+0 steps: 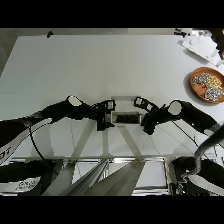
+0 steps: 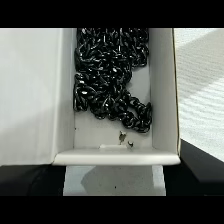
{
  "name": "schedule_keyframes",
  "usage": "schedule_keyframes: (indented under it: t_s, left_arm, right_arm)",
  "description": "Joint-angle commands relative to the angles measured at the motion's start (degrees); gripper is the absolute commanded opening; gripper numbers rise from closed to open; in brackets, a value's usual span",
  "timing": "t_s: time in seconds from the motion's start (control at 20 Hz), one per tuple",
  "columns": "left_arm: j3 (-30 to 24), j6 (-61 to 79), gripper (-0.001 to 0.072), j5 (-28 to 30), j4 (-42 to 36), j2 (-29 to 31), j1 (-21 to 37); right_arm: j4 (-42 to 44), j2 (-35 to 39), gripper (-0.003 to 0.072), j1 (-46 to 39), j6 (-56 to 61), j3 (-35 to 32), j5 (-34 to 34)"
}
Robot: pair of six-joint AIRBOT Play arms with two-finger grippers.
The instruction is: Fold the box and place the chain.
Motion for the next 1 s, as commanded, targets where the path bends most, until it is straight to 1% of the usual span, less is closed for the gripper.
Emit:
schedule_keyframes:
  t_s: [0.0, 0.15, 0.3, 0.4, 0.55, 0.7, 0.8, 0.95]
  left_arm:
    - [0.00, 0.00, 0.0342, 0.00, 0.00, 0.04, 0.02]
    - [0.00, 0.02, 0.0342, 0.02, 0.00, 0.02, 0.02]
    - [0.00, 0.00, 0.0342, 0.00, 0.00, 0.04, 0.02]
    - [0.00, 0.00, 0.0342, 0.00, 0.00, 0.02, 0.02]
    - [0.00, 0.00, 0.0342, 0.00, 0.00, 0.02, 0.02]
    - [0.00, 0.02, 0.0342, 0.00, -0.02, 0.04, 0.02]
    - [0.00, 0.02, 0.0342, 0.00, 0.00, 0.02, 0.02]
    - [0.00, 0.00, 0.0342, 0.00, 0.00, 0.04, 0.02]
  right_arm:
    - [-0.83, 0.61, 0.0006, 0.04, 0.50, 0.00, 0.70]
    - [-6.23, 4.13, 0.0006, 0.00, 4.79, 0.02, -0.09]
    - [-12.39, 10.19, 0.0006, 0.00, 12.94, 0.02, -1.79]
    - [-13.03, 15.26, 0.0006, 0.00, 16.76, 0.02, -3.67]
    - [-10.54, 22.84, 0.0006, 0.00, 16.61, 0.02, -4.70]
    - [-7.21, 27.91, 0.0007, 0.02, 15.67, 0.02, -4.70]
    - [-1.66, 29.66, 0.0007, 0.04, 12.55, 0.02, -4.72]
    - [9.40, 28.17, 0.0007, 0.07, 10.01, 0.02, -5.07]
